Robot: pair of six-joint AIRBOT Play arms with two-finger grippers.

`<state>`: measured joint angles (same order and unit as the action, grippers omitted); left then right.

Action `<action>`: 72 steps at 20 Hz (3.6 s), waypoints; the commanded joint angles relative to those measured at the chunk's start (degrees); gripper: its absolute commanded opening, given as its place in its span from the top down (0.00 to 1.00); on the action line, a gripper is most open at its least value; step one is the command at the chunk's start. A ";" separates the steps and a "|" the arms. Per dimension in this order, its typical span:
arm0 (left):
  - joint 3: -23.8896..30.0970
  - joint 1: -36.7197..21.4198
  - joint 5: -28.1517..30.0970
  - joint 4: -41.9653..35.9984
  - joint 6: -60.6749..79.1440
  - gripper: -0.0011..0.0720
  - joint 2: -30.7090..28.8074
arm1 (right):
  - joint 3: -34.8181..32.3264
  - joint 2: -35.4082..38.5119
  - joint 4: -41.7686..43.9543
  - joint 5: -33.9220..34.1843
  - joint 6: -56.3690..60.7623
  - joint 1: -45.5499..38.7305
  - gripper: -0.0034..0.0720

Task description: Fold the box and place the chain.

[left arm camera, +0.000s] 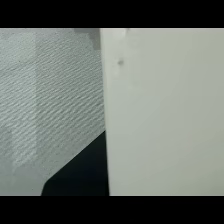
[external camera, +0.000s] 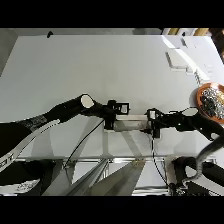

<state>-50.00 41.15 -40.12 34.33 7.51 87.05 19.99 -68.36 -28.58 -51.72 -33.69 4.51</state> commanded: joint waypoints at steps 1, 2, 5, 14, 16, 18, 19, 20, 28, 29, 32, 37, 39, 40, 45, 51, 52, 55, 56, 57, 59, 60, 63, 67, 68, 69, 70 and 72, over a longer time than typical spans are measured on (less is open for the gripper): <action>-0.02 0.02 0.02 0.00 0.00 0.97 0.00 | 0.00 -0.04 -1.44 0.02 0.48 0.07 0.43; -0.02 0.02 0.02 0.00 0.00 0.97 0.00 | 0.00 -0.04 -1.42 0.00 0.46 0.07 0.43; -0.02 0.02 0.02 0.00 0.00 0.97 0.00 | 0.00 -0.04 -1.42 0.02 0.72 0.07 0.44; -0.02 0.02 0.02 0.00 0.00 0.97 0.00 | 0.00 0.02 -1.38 -0.02 0.66 0.07 0.41; -0.02 0.02 0.02 0.00 0.00 0.97 0.00 | 0.00 0.02 -1.38 -0.02 0.66 0.07 0.41; -0.02 0.02 0.02 0.00 0.00 0.97 0.02 | 0.00 0.02 -1.38 -0.02 0.66 0.07 0.41; -0.02 0.02 0.02 0.00 -0.02 0.97 0.00 | 0.00 0.02 -1.38 -0.02 0.66 0.07 0.41; -0.02 0.02 0.02 0.00 0.00 0.97 0.00 | 0.00 0.02 -1.38 -0.02 0.66 0.07 0.41; -0.02 -0.02 0.00 0.00 -0.04 0.89 -0.15 | 0.00 0.02 -1.40 -0.02 0.66 0.07 0.41; -0.02 -0.11 -0.04 0.13 -0.17 0.68 -0.59 | 0.00 0.02 -1.38 -0.02 0.66 0.07 0.41; -0.02 -0.50 0.44 1.90 -3.48 0.27 -3.41 | 0.00 0.02 -1.38 -0.02 0.66 0.07 0.41; -0.02 -1.70 -4.70 22.45 -19.61 0.26 -10.82 | 0.00 0.02 -1.38 0.02 0.66 0.07 0.41; -0.02 -1.90 -9.31 29.73 -25.88 0.31 -13.81 | 0.00 0.02 -1.40 0.00 0.66 0.07 0.41; -0.02 -1.90 -11.67 32.02 -28.81 0.42 -15.41 | 0.00 0.02 -1.40 0.02 0.66 0.07 0.41; -0.02 4.24 -16.57 33.68 -36.81 0.98 -20.94 | 0.00 0.02 -1.38 0.00 0.66 0.07 0.41; -0.02 15.15 1.36 29.90 -46.45 0.98 -18.78 | 0.00 0.02 -1.40 0.02 0.66 0.07 0.41; -0.02 15.06 5.09 29.31 -46.99 0.98 -18.29 | 0.00 0.02 -1.40 0.02 0.66 0.07 0.41; -0.13 12.15 15.87 29.46 -52.89 0.98 -16.37 | 0.00 0.02 -1.40 0.00 0.66 0.07 0.41; -0.15 11.04 17.73 29.38 -53.70 0.98 -15.43 | 0.00 0.02 -1.38 0.00 0.66 0.07 0.41; -0.15 9.86 18.78 29.33 -54.31 0.98 -14.16 | 0.00 0.02 -1.40 0.00 0.66 0.07 0.41; -0.15 7.87 19.08 29.00 -54.31 0.98 -10.64 | 0.00 0.02 -1.38 0.00 0.66 0.07 0.41; -0.15 6.99 19.19 27.89 -54.27 0.98 -8.57 | 0.00 0.02 -1.38 0.00 0.66 0.07 0.41; -0.15 5.79 19.21 24.76 -54.25 0.98 -2.69 | 0.00 0.02 -1.38 0.02 0.66 0.07 0.41; -0.15 5.53 13.70 26.86 -54.03 0.98 -4.63 | 0.00 0.02 -1.38 0.00 0.66 0.07 0.41; -0.15 5.25 11.50 28.13 -54.03 0.98 -6.82 | 0.00 0.02 -1.38 0.02 0.66 0.07 0.41; -0.15 4.87 8.04 28.65 -54.05 0.98 -9.70 | 0.00 0.02 -1.38 0.02 0.66 0.07 0.41; -0.15 4.83 4.00 29.03 -54.34 0.98 -12.63 | 0.00 0.02 -1.38 0.02 0.66 0.07 0.41; -0.13 4.87 -3.08 30.80 -57.35 0.98 -17.09 | 0.00 0.02 -1.38 0.02 0.66 0.07 0.41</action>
<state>-50.11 46.30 -33.32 62.87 -47.22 75.33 19.99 -68.38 -29.98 -51.70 -33.06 4.54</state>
